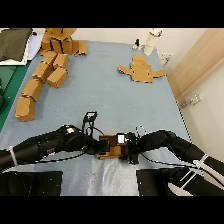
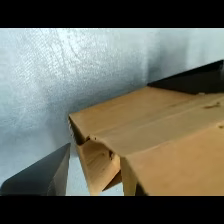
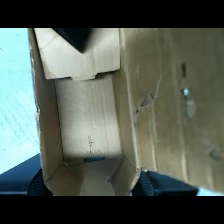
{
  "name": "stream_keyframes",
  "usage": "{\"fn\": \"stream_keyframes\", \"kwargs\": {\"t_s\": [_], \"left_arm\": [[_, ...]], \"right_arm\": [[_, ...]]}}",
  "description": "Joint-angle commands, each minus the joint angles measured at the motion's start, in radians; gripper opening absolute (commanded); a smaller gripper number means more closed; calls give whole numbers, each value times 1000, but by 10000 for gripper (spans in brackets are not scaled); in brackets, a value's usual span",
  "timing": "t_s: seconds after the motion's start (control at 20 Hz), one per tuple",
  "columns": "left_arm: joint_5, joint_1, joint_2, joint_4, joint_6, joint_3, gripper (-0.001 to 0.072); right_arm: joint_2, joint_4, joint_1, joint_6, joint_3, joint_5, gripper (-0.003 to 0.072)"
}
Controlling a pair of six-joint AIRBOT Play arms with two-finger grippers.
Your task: Fold the box.
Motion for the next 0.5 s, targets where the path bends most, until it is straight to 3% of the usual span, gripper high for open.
{"fn": "stream_keyframes", "kwargs": {"t_s": [0.0, 0.3, 0.45], "left_arm": [[-68, -36, -71, 114, -113, 86, 490], [-162, -47, -165, 117, -153, 161, 489], [-260, -64, -224, 147, -174, 203, 488]], "right_arm": [[0, 0, 1, 0, 0, 0, 598], [0, 0, 1, 0, 0, 0, 598], [0, 0, 1, 0, 0, 0, 598]]}}
